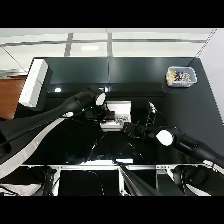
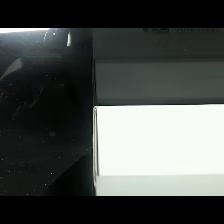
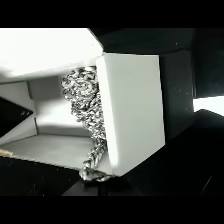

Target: Fold the box and place the chain.

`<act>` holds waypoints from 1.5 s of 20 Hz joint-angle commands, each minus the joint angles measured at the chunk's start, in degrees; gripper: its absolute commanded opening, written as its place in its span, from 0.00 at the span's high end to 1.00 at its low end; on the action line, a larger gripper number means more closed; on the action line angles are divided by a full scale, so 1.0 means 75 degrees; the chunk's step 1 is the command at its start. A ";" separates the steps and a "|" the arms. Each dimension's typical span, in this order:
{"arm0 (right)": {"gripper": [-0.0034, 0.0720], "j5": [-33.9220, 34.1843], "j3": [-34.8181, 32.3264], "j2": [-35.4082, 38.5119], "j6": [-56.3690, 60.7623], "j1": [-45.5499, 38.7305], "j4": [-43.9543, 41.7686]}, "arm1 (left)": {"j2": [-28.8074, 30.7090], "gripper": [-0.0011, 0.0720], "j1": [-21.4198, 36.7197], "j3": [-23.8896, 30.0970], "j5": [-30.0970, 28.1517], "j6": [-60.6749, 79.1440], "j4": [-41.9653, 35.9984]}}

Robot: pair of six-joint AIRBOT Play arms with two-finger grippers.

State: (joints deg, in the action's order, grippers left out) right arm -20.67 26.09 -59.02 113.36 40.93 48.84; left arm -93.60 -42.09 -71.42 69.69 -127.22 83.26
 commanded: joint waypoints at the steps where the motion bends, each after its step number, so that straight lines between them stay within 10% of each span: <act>1: 0.93 -0.0434 0.0012 0.0440 -0.0006 0.0000 0.0219 | -0.0003 0.94 -0.0003 0.0000 -0.0017 -0.0012 0.0003; 18: 0.92 -0.1297 0.1416 0.1055 -0.0184 -0.1224 0.0676 | -0.0003 0.94 -0.0003 0.0000 -0.0029 -0.0012 0.0003; 21: 0.42 -0.1766 0.1416 0.1055 -0.0230 -0.1230 0.0737 | -0.0003 0.94 -0.0003 0.0000 -0.0029 -0.0012 0.0003; 30: 0.43 -0.4721 0.2180 0.1064 -0.2734 -0.3716 0.1818 | -0.0003 0.94 0.0012 0.0003 -0.0026 -0.0012 0.0006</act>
State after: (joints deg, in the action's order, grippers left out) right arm -47.20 40.34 -51.07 100.03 19.09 58.96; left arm -93.60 -42.06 -71.42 69.47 -127.31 83.26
